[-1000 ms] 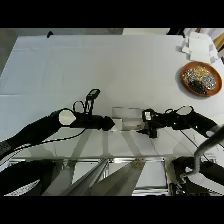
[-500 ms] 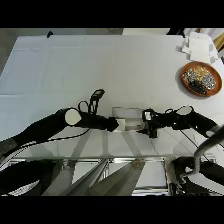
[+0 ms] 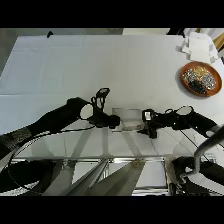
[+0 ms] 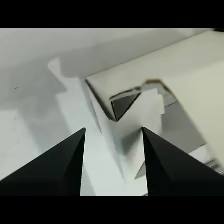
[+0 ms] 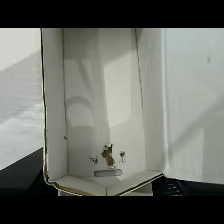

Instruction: Fold the box and place the chain.

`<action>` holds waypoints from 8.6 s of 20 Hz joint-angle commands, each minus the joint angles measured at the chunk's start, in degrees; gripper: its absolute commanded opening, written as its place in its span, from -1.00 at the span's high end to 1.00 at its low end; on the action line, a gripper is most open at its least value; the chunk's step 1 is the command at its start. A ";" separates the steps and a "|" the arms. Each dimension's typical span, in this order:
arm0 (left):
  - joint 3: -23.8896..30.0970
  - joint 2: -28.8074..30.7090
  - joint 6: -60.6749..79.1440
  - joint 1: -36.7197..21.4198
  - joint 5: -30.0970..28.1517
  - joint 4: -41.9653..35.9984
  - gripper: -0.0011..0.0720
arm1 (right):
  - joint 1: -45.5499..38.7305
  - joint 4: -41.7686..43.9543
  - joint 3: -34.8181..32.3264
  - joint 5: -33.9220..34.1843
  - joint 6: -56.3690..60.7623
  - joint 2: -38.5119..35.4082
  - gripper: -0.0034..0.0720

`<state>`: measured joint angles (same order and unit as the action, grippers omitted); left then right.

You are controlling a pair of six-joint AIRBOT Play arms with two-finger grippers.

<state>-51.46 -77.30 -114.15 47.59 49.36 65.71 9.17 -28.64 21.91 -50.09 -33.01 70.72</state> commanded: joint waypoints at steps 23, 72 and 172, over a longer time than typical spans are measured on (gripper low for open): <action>-24.35 -12.61 -26.99 4.66 27.04 13.22 0.38 | 0.00 0.00 0.00 -0.09 -0.02 0.00 -0.24; -16.87 -13.42 -23.87 4.44 17.94 13.20 0.03 | 0.00 0.00 -0.02 -0.07 -0.02 0.00 -0.24; 18.95 -2.95 134.29 -7.15 -14.45 -50.71 -0.08 | 0.00 0.00 -0.02 -0.07 -0.02 0.00 -0.24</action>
<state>-32.49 -79.96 20.34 40.40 35.07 14.20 9.17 -28.62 21.89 -50.00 -33.04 70.72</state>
